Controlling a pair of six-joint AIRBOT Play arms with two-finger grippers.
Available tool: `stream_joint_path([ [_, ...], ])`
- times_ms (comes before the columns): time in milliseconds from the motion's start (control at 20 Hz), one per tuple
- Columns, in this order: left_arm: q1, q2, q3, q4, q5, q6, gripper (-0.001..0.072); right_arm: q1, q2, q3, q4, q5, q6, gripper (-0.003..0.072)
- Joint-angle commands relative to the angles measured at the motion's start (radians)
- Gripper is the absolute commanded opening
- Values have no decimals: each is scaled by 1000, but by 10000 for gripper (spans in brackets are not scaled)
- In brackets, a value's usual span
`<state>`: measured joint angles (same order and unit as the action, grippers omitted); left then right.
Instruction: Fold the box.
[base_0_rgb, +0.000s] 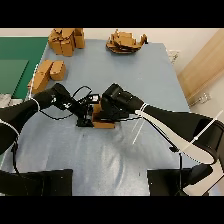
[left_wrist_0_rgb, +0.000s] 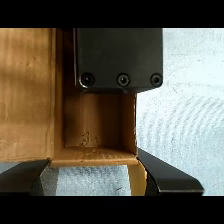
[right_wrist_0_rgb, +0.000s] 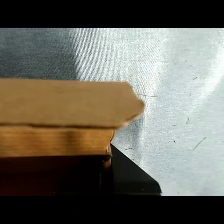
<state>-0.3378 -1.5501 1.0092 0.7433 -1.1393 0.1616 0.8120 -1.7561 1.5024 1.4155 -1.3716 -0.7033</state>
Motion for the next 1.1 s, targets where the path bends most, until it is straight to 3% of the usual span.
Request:
stream_joint_path([
  [0, 1, 0, 0, 1, -2, 1, 284, 1, -13, 13, -16, -13, 4, 5],
  [50, 1, 0, 0, 1, -2, 1, 284, 0, -13, 13, -9, 6, 3, 7],
  [100, 1, 0, 0, 1, -2, 1, 284, 0, -11, 16, -9, 13, 3, 87],
  [200, 1, 0, 0, 1, -2, 1, 284, -2, -6, 21, -8, 9, -2, 394],
  [250, 1, 0, 0, 2, -5, 1, 284, -3, -1, 21, -2, 8, -21, 444],
  [600, 1, 0, 0, 3, -6, 1, 284, -53, 91, 20, 78, 57, -117, 449],
  [900, 3, 0, 0, 19, -5, -2, 284, -157, 235, 11, 218, 64, -339, 449],
  [1050, 3, 0, 0, 28, -4, -3, 284, -254, 362, -89, 348, 76, -473, 417],
])
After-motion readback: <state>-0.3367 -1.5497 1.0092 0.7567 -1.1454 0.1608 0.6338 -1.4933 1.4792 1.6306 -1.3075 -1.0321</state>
